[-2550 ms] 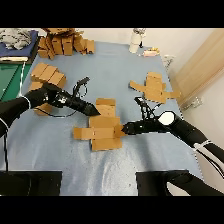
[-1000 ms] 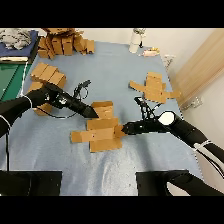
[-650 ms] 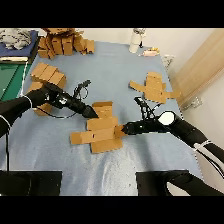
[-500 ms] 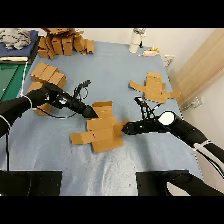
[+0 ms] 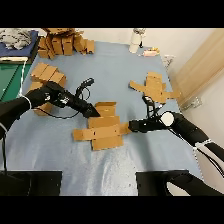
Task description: Fold the box.
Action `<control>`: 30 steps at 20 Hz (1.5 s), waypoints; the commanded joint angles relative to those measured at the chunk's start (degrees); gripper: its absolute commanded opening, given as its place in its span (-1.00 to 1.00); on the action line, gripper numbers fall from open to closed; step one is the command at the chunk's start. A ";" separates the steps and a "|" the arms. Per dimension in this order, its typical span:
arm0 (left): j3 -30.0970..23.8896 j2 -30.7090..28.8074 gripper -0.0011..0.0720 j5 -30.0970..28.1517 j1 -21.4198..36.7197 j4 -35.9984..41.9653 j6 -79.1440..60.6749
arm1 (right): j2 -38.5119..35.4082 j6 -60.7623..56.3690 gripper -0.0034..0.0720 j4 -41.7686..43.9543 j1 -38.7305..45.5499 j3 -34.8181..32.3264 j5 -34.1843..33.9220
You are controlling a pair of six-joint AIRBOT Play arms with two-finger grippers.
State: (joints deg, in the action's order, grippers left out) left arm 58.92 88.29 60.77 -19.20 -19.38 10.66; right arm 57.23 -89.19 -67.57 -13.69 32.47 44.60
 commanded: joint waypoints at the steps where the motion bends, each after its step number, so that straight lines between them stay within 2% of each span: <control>1: -0.26 -3.32 -0.93 -3.23 -2.89 0.00 -10.21 | -1.11 -9.03 -0.10 -4.66 3.08 0.20 -0.70; 6: -7.52 -6.25 -0.93 -3.76 -3.58 6.95 -21.70 | -5.31 -14.08 -0.15 -4.44 5.51 0.20 -5.20; 14: -12.37 -6.19 -0.93 -4.28 -3.58 4.59 -25.79 | -5.64 -14.32 -0.18 -1.92 5.49 0.17 -7.21; 15: -12.79 -6.19 -0.93 -4.59 -3.56 4.57 -26.25 | -5.64 -14.29 -0.44 -1.38 5.49 0.17 -7.34; 16: -13.09 -6.19 -0.93 -5.05 -3.58 4.57 -26.36 | -5.64 -14.29 -0.55 -1.01 5.49 0.17 -7.37; 26: -13.31 -6.16 -0.93 -6.32 -3.67 6.21 -29.90 | -5.64 -14.29 -0.55 -0.52 5.46 0.17 -7.37; 30: -13.25 -7.39 -0.93 -8.20 -3.65 10.47 -33.90 | -5.62 -14.32 -0.55 -0.52 5.46 0.17 -7.43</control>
State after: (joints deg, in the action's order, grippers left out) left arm 45.65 81.62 53.74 -22.90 -11.68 -20.73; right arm 51.64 -103.48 -68.18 -8.21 32.62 37.19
